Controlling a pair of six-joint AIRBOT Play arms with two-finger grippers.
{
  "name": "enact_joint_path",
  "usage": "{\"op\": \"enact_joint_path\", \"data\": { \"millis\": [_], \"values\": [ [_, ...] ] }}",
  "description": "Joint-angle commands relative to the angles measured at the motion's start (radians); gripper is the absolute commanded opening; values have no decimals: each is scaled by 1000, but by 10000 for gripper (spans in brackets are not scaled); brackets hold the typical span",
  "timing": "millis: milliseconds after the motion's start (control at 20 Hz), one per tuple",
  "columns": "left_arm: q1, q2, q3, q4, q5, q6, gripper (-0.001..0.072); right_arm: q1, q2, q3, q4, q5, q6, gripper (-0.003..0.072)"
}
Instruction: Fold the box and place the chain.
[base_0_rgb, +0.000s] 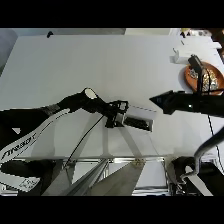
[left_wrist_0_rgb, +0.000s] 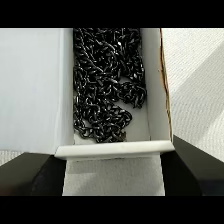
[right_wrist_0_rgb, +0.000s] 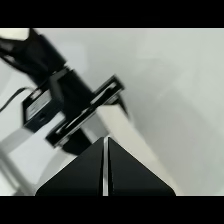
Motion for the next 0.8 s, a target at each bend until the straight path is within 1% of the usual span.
{"op": "enact_joint_path", "data": {
  "millis": [0, 100, 200, 400, 550, 700, 750],
  "values": [
    [1, 0, 0, 0, 0, 0, 209, 40, -119, 25, -163, -102, -23, 31],
    [1, 0, 0, 0, 0, 0, 209, 111, -183, 25, -307, -124, -22, 31],
    [1, 0, 0, 0, 0, 0, 209, 175, -209, 26, -370, -134, -23, 32],
    [1, 0, 0, 0, 0, 0, 209, 247, -210, 25, -382, -106, -113, 32],
    [1, 1, 0, 0, 0, 0, 209, 283, -210, 25, -381, -14, -167, 32],
    [1, 1, 0, 0, 0, 0, 209, 319, -195, 23, -350, 97, -320, 32],
    [1, 0, 0, 0, 0, 0, 209, 330, -182, 23, -352, 113, -340, 37]
  ]
}}
